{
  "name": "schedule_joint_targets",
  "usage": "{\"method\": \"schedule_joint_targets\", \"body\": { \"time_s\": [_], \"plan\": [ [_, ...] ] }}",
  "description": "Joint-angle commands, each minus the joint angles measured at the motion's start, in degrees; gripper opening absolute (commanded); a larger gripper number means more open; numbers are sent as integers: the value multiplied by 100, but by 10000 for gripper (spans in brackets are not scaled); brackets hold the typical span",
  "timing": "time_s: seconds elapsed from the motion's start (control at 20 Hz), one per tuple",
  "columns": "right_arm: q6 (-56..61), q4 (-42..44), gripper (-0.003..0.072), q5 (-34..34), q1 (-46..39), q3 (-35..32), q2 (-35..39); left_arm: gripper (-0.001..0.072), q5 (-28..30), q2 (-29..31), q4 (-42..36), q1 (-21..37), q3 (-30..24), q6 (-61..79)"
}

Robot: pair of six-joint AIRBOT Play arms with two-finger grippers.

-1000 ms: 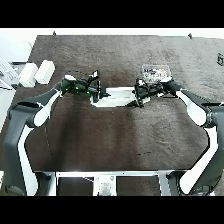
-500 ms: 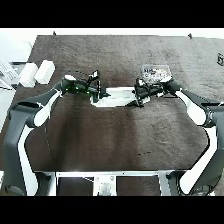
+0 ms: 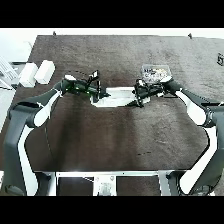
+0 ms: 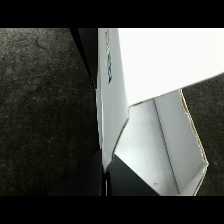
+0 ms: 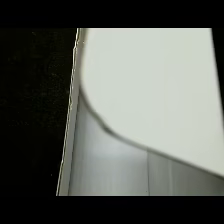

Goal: Fold the box and place the chain.

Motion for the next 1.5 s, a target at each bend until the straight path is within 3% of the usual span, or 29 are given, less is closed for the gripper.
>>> {"method": "schedule_joint_targets", "body": {
  "time_s": [0.0, 0.45, 0.55, 1.45],
  "plan": [
    [-15, -20, 571, 35, 4, 4, -4, 22, 4, 4, 0, 2, 2, 0],
    [72, -13, 572, 33, 4, 7, -4, 22, 4, 2, 2, 2, 2, 0],
    [39, 4, 611, 31, 4, 15, -4, 22, 4, 2, 0, 0, 2, 0],
    [9, 48, 666, 188, -118, 81, -59, 22, 4, 2, 0, 2, 2, 0]
  ]
}}
